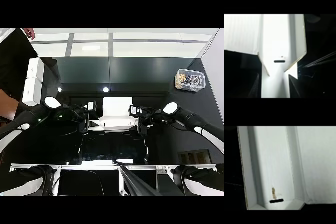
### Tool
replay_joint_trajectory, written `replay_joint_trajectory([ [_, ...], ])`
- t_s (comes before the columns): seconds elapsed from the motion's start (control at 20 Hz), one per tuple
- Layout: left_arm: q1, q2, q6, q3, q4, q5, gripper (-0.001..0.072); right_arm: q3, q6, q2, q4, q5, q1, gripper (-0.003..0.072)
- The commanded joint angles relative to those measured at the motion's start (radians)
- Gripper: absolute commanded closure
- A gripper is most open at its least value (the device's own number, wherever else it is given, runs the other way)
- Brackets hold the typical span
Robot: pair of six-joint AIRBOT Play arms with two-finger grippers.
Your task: Fold the box and place the chain.
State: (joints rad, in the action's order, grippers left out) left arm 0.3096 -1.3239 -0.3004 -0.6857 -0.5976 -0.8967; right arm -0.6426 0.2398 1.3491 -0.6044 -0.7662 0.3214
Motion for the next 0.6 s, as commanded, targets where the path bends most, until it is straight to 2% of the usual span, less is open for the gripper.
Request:
replay_joint_trajectory([
  [0.0, 0.002, -0.007, -0.011, 0.001, 0.014, -0.019, 0.0313, 0.000, 0.000, 0.000, 0.000, 0.000, 0.001, 0.0389],
  [0.15, 0.002, -0.009, -0.010, 0.001, 0.015, -0.030, 0.0341, 0.000, 0.000, 0.000, 0.000, 0.000, 0.001, 0.0389],
  [0.55, 0.024, -0.027, -0.010, 0.001, 0.062, -0.011, 0.0341, 0.000, 0.000, 0.000, 0.000, 0.000, 0.001, 0.0389],
])
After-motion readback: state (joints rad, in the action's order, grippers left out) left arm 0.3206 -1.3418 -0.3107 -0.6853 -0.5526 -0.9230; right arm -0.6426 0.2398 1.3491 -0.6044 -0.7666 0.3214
